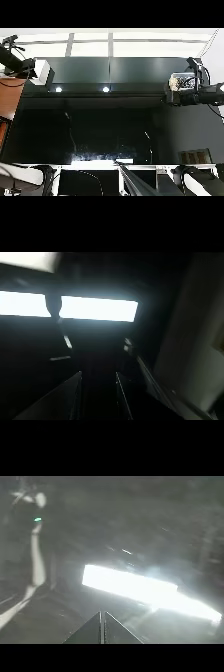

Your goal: Fold the box and place the chain.

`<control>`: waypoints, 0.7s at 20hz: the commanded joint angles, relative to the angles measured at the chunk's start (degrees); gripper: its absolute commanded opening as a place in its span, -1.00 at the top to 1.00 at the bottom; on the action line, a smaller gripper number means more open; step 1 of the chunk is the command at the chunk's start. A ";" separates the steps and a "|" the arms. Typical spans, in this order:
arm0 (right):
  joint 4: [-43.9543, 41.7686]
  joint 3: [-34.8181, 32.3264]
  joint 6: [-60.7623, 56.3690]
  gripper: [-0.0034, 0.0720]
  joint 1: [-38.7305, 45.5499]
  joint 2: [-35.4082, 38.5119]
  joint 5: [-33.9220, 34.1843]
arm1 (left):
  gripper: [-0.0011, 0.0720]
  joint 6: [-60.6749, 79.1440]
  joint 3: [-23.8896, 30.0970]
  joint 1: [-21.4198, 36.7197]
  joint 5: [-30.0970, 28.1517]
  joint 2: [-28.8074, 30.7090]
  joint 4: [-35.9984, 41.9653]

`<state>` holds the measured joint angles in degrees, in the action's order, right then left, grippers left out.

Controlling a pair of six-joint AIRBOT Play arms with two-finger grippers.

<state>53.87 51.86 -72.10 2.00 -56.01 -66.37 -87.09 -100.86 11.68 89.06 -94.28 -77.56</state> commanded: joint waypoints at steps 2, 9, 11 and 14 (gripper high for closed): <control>11.17 -6.47 -2.82 0.80 0.02 10.03 8.35 | 0.52 2.43 33.62 -8.26 -20.79 27.61 4.96; 13.79 -20.61 -1.70 0.80 0.11 16.26 25.46 | 0.88 7.63 76.91 -13.64 -46.64 65.09 7.52; 13.75 -20.61 -1.70 0.80 0.11 16.28 25.46 | 0.88 7.63 78.38 -13.44 -46.58 69.70 6.86; 13.75 -20.61 -1.70 0.80 0.13 16.28 25.46 | 0.88 7.61 78.38 -13.49 -46.60 72.91 6.91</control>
<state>67.16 31.83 -73.78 2.13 -40.05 -41.85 -79.70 -25.45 -1.65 44.99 -26.76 -70.85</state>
